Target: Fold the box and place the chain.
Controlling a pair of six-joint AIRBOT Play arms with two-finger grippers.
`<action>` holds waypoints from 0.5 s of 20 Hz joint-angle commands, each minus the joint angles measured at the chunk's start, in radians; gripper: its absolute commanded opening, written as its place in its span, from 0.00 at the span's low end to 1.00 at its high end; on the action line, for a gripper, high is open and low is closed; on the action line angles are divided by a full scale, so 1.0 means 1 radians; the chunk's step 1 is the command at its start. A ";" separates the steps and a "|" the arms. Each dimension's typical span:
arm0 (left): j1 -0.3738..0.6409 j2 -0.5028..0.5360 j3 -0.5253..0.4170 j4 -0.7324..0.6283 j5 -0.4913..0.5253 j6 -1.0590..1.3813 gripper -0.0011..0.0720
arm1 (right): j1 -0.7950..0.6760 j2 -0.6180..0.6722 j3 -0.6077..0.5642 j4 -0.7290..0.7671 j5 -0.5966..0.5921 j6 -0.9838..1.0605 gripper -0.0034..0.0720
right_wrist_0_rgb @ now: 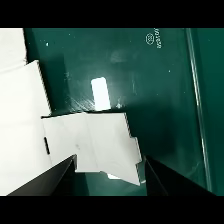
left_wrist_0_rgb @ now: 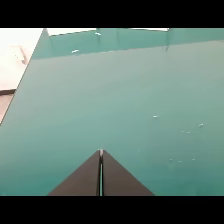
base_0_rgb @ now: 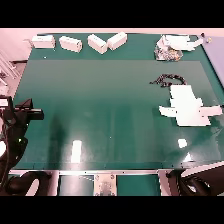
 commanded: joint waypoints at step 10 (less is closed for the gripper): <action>0.000 0.000 0.001 0.000 0.000 0.000 0.05 | 0.087 -0.043 0.031 -0.086 -0.019 -0.121 0.71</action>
